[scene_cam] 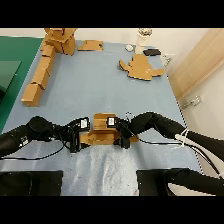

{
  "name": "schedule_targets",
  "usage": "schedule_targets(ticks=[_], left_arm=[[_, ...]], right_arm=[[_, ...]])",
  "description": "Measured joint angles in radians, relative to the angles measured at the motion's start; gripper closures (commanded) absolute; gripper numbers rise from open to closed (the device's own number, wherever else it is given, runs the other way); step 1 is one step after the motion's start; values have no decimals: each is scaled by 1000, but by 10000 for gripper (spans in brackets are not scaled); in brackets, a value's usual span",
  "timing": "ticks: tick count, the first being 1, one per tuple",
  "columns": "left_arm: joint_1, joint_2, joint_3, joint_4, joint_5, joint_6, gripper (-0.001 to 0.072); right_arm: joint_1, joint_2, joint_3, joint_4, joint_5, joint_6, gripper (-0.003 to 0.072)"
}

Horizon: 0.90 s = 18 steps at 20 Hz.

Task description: Fold the box.

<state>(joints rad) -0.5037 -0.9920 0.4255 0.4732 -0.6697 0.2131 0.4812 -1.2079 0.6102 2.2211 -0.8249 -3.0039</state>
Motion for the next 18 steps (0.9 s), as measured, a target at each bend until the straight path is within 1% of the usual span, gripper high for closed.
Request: schedule_targets(ticks=[1, 2, 3, 9, 10, 11, 18], left_arm=[[0, -14, 0, -10, 3, 23, 49], [0, -25, 0, -15, 4, 37, 284], [0, -34, 0, -22, 8, 52, 430], [0, -53, 0, -53, 23, 103, 429], [0, -54, 0, -64, 26, 109, 451], [0, -55, 0, -79, 27, 117, 621], [-2, -67, 0, -151, 25, 156, 626]], right_arm=[[0, 0, 0, 0, 0, 0, 285], [0, 0, 0, 0, 0, 0, 285], [0, 0, 0, 0, 0, 0, 285], [0, 0, 0, 0, 0, 0, 285], [0, 0, 0, 0, 0, 0, 285], [0, 0, 0, 0, 0, 0, 285], [0, 0, 0, 0, 0, 0, 285]])
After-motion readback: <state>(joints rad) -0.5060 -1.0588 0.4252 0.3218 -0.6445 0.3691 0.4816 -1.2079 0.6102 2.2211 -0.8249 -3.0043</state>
